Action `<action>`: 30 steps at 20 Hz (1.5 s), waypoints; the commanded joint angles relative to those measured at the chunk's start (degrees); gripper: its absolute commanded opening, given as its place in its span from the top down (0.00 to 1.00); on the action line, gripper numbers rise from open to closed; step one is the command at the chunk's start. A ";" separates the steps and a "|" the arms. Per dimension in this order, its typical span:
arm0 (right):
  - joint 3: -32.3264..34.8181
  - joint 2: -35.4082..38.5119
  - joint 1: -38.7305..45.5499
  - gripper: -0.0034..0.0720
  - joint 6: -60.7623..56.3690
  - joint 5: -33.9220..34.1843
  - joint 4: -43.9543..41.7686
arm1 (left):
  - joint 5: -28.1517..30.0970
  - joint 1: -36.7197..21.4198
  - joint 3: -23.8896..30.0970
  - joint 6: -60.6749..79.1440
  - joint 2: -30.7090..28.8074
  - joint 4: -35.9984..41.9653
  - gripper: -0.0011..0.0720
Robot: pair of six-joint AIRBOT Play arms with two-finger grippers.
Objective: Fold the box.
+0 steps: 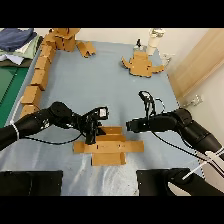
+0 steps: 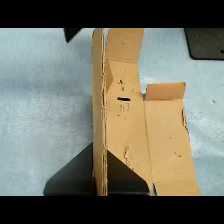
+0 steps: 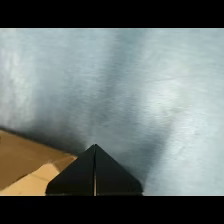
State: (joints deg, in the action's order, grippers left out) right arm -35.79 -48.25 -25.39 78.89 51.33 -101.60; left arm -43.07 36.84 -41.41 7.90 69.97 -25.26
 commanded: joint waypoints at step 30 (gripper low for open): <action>0.28 13.68 -40.39 0.95 -15.82 20.94 8.57 | -1.01 2.80 3.69 -3.41 -0.07 -0.42 0.97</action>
State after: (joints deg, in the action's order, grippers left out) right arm -35.68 -36.67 -50.74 68.66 68.51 -98.13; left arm -44.10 39.57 -37.69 4.47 69.95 -25.67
